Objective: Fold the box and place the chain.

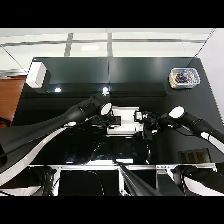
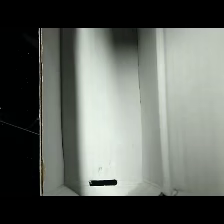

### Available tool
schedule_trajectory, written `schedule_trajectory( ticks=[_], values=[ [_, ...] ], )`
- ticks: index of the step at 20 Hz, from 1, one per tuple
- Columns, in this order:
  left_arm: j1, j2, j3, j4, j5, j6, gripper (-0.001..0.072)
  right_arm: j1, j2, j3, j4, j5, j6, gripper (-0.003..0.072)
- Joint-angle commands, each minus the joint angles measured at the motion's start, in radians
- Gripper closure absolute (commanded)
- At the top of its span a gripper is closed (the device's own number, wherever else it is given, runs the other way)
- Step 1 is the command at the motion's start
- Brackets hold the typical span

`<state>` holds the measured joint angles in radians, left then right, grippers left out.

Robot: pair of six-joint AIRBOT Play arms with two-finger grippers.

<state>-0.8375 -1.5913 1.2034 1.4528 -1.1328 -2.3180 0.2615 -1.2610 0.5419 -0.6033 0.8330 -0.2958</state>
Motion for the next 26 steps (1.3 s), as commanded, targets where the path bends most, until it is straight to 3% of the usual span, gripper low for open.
schedule_trajectory(
  ticks=[1, 2, 3, 14, 15, 16, 17, 23, 26],
  values=[
    [0.0, -0.003, 0.001, 0.001, -0.002, -0.005, 0.0453, 0.0, 0.0, 0.001, 0.0, 0.0, 0.0, 0.0664],
    [0.0, -0.003, 0.001, 0.0, -0.002, -0.005, 0.0594, 0.0, 0.0, 0.001, 0.0, 0.0, 0.0, 0.0664],
    [0.0, -0.003, 0.001, -0.003, -0.002, 0.001, 0.0684, 0.0, 0.0, 0.001, 0.0, 0.0, 0.0, 0.0664],
    [0.0, -0.003, 0.001, -0.003, 0.023, 0.004, 0.0682, 0.0, 0.0, 0.001, 0.002, 0.001, 0.001, 0.0663],
    [0.0, -0.003, 0.001, -0.003, 0.023, 0.003, 0.0682, 0.0, 0.0, 0.001, 0.001, 0.002, 0.006, 0.0604],
    [0.0, -0.003, 0.001, -0.003, 0.023, 0.003, 0.0682, 0.0, 0.003, 0.002, 0.002, 0.002, 0.026, 0.025],
    [0.0, -0.003, 0.001, -0.003, 0.023, 0.003, 0.0682, 0.0, 0.008, 0.002, 0.0, 0.002, 0.046, -0.0024],
    [0.0, -0.003, 0.001, 0.003, 0.023, 0.016, 0.0682, 0.0, 0.123, 0.002, -0.18, 0.023, 0.109, -0.0019],
    [0.0, -0.003, 0.001, 0.01, 0.024, 0.018, 0.0682, 0.001, 0.142, 0.002, -0.176, 0.046, 0.107, -0.0017]
  ],
)
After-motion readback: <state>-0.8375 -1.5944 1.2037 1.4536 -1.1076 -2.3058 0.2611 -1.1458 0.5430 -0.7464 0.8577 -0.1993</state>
